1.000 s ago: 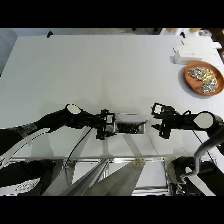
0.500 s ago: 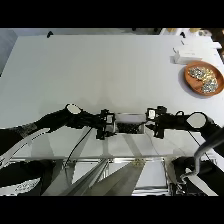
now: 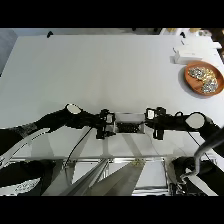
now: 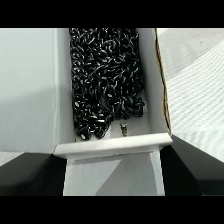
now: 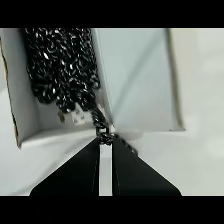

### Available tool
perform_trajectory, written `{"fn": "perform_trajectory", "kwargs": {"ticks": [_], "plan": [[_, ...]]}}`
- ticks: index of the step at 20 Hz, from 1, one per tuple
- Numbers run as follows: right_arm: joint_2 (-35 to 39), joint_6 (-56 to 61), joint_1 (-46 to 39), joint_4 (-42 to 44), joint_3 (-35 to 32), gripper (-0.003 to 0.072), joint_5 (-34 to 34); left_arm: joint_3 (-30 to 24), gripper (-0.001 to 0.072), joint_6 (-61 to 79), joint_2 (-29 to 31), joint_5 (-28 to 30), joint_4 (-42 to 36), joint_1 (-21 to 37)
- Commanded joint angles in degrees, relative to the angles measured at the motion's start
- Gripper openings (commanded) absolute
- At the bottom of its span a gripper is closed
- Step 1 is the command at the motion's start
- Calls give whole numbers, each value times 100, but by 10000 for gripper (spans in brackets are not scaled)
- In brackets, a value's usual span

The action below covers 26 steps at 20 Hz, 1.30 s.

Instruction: Fold the box and place the chain.

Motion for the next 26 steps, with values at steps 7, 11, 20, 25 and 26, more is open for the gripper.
{"fn": "perform_trajectory", "kwargs": {"ticks": [7,11,20,25,26], "plan": [[1237,2446,2,-1526,929,14,2188,4,208,-13,4,24,-13,2],[1263,2850,2,448,1681,14,2299,4,208,-15,4,24,-13,2],[-365,1700,951,1856,1681,14,1432,4,208,-15,4,24,-13,2],[-1169,1917,1727,1305,1681,15,411,4,208,-13,4,24,-13,2],[-1259,1921,1733,1309,1681,15,361,4,208,-13,2,22,-13,2]]}}
